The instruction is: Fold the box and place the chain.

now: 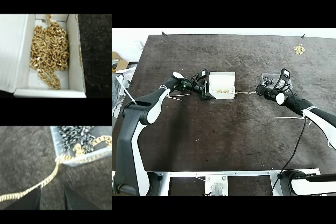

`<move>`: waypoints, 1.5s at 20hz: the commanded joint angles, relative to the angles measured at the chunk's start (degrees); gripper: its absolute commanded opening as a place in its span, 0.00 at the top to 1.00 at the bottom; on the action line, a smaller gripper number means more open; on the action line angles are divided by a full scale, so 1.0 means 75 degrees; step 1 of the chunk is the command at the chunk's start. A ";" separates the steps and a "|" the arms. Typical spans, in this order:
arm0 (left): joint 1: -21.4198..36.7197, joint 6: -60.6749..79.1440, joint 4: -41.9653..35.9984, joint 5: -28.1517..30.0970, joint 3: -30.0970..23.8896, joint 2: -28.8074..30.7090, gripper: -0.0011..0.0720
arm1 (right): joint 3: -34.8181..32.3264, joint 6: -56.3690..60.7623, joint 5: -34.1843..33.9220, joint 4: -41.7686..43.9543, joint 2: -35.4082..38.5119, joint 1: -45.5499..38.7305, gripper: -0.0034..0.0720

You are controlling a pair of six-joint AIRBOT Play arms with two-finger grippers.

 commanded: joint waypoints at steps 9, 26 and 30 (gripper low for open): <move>0.0003 0.0003 0.0000 0.0000 0.0000 -0.0003 0.67 | 0.0729 -0.0128 -0.0405 0.0723 -0.0417 0.0064 0.94; 0.0003 0.0003 0.0000 0.0003 0.0000 -0.0003 0.67 | 0.1399 -0.0656 -0.2378 -0.0268 0.2366 0.2911 0.94; 0.0003 0.0003 0.0000 0.0003 0.0000 -0.0003 0.67 | 0.1431 -0.0629 -0.2090 -0.0265 0.1501 0.3144 0.94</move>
